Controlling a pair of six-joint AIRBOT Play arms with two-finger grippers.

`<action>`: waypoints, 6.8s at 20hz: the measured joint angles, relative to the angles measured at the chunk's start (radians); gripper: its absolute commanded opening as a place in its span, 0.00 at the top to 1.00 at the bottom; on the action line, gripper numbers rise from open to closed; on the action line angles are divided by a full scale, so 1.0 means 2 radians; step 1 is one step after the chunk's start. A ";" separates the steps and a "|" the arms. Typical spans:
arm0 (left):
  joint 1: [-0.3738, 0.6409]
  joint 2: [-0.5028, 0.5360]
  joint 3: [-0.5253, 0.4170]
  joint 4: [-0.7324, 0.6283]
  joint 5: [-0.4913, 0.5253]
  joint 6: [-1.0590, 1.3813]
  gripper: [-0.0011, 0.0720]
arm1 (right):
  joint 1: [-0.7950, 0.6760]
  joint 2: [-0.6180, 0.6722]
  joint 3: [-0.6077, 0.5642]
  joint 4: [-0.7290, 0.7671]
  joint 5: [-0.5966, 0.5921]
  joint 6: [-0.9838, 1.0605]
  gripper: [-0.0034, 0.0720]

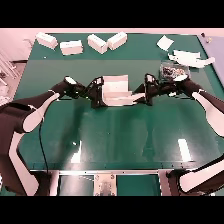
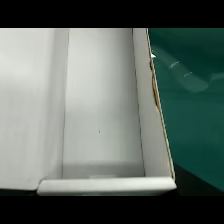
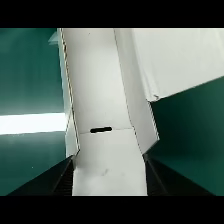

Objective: Fold the box and place the chain.

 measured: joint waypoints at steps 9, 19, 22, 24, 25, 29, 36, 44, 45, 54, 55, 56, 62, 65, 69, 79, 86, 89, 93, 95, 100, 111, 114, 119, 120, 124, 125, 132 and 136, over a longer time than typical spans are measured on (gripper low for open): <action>-0.001 0.000 0.000 0.001 -0.002 0.001 0.34 | -0.018 -0.002 0.012 0.034 0.056 0.021 0.94; -0.001 0.000 0.000 0.000 -0.002 -0.001 0.34 | -0.018 -0.028 0.018 -0.037 0.032 0.098 0.94; -0.001 0.000 0.000 0.000 -0.002 -0.001 0.34 | -0.013 -0.031 0.018 -0.081 0.023 0.132 0.94; -0.001 0.000 0.000 0.000 -0.002 -0.001 0.34 | -0.008 -0.032 0.019 -0.098 0.022 0.146 0.94; 0.000 0.000 0.000 0.000 -0.002 -0.001 0.34 | -0.005 -0.032 0.019 -0.106 0.022 0.154 0.94; 0.000 0.000 0.000 0.000 -0.004 -0.001 0.34 | 0.009 -0.034 0.023 -0.143 0.014 0.177 0.94; 0.000 0.000 0.000 -0.001 -0.003 -0.002 0.34 | 0.016 -0.037 0.049 -0.171 0.038 0.198 0.46; 0.000 0.000 0.000 -0.002 -0.001 -0.003 0.34 | 0.012 -0.026 0.104 -0.131 0.105 0.201 0.27; 0.000 0.000 0.000 -0.002 -0.001 -0.003 0.34 | 0.013 -0.025 0.106 -0.123 0.110 0.202 0.26; 0.000 0.000 0.000 -0.001 -0.002 -0.002 0.34 | 0.010 -0.024 0.109 -0.095 0.116 0.196 0.01; 0.000 0.000 0.000 -0.001 -0.002 -0.002 0.34 | 0.010 -0.025 0.109 -0.094 0.115 0.193 0.01; 0.000 0.000 0.000 -0.001 -0.002 -0.002 0.34 | 0.011 -0.027 0.108 -0.094 0.115 0.187 0.01; 0.000 0.000 0.000 -0.002 -0.002 -0.002 0.34 | 0.023 -0.040 0.105 -0.089 0.100 0.161 0.01; 0.000 0.000 0.000 -0.002 -0.002 -0.002 0.34 | 0.028 -0.043 0.102 -0.087 0.092 0.154 0.01; 0.000 0.000 0.000 -0.003 -0.003 -0.002 0.34 | 0.031 -0.051 0.099 -0.086 0.075 0.147 0.01; 0.000 0.000 0.000 -0.008 -0.002 -0.005 0.34 | 0.033 -0.056 0.110 -0.082 0.067 0.136 0.39; 0.000 0.000 0.000 -0.008 -0.004 -0.003 0.34 | 0.036 -0.056 0.112 -0.069 0.077 0.133 0.57; 0.000 0.000 0.000 -0.008 -0.004 -0.003 0.34 | 0.043 -0.057 0.110 -0.060 0.082 0.133 0.60; 0.000 0.000 0.000 -0.008 -0.004 -0.003 0.34 | 0.049 -0.059 0.103 -0.050 0.086 0.132 0.61; 0.000 0.000 0.000 -0.008 -0.004 -0.003 0.34 | 0.051 -0.062 0.101 -0.048 0.087 0.131 0.61; 0.000 0.000 -0.001 -0.008 -0.004 -0.003 0.34 | 0.056 -0.072 0.098 -0.039 0.082 0.125 0.35; 0.000 0.000 -0.001 -0.010 -0.005 -0.004 0.34 | 0.057 -0.083 0.098 -0.001 0.080 0.081 0.01; 0.000 0.000 -0.001 -0.010 -0.005 -0.004 0.34 | 0.056 -0.083 0.098 0.001 0.083 0.082 0.09; -0.001 0.000 -0.001 -0.011 -0.003 -0.004 0.34 | 0.038 -0.083 0.109 0.002 0.110 0.094 0.90; -0.001 0.000 -0.001 -0.011 -0.003 -0.004 0.34 | 0.032 -0.083 0.113 0.002 0.118 0.103 0.93; -0.001 0.000 -0.001 -0.011 -0.004 -0.004 0.34 | 0.006 -0.076 0.140 0.000 0.174 0.149 0.93; -0.001 0.000 -0.001 -0.011 -0.004 -0.004 0.34 | -0.001 -0.074 0.147 0.000 0.188 0.167 0.94; -0.001 0.000 -0.001 -0.010 -0.004 -0.004 0.34 | -0.061 -0.066 0.163 -0.018 0.181 0.400 0.94; -0.001 0.000 -0.001 -0.010 -0.004 -0.003 0.34 | -0.098 -0.066 0.159 -0.027 0.157 0.526 0.94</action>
